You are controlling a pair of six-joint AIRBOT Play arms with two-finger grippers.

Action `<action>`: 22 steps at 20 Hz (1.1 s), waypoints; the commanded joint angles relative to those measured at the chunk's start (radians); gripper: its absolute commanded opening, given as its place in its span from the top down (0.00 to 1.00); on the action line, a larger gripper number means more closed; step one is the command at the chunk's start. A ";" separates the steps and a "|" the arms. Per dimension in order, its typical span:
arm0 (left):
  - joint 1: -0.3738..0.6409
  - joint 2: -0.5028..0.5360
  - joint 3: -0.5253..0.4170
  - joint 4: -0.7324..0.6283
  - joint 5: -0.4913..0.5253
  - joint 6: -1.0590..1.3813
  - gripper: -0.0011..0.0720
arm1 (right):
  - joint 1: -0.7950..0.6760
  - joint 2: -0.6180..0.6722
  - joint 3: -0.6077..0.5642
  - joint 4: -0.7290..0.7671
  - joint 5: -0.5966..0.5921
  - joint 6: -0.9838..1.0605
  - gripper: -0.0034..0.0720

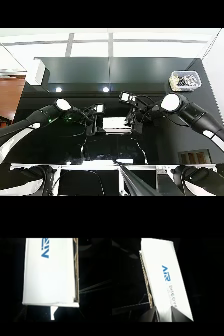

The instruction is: Fold the box and place the chain.

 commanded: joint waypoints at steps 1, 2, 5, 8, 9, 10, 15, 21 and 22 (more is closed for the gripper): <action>0.000 0.000 0.001 0.000 0.000 0.000 0.51 | 0.001 -0.004 -0.001 0.000 -0.005 0.007 0.69; 0.000 0.000 0.001 0.000 0.000 0.000 0.51 | 0.001 -0.004 -0.001 0.000 -0.005 0.010 0.69; 0.000 0.000 0.001 0.000 0.000 0.000 0.50 | 0.001 -0.004 -0.001 0.000 -0.011 0.011 0.69; 0.000 0.000 0.001 0.000 0.000 0.000 0.50 | 0.001 -0.004 -0.001 0.000 -0.010 0.021 0.69; 0.000 0.000 0.001 0.000 0.000 0.000 0.50 | 0.001 -0.004 -0.001 0.000 -0.006 0.021 0.69; 0.000 0.000 0.001 0.000 0.000 0.000 0.50 | 0.001 -0.004 -0.002 0.000 -0.002 0.021 0.69; 0.000 0.000 0.001 0.000 0.001 0.000 0.50 | 0.017 -0.004 -0.019 -0.001 -0.001 0.024 0.69; 0.000 0.000 0.001 0.000 0.001 0.000 0.50 | 0.027 -0.004 -0.022 0.002 -0.024 0.026 0.60; 0.000 0.000 0.001 0.000 0.001 0.000 0.50 | 0.027 -0.003 -0.022 0.002 -0.023 0.034 0.60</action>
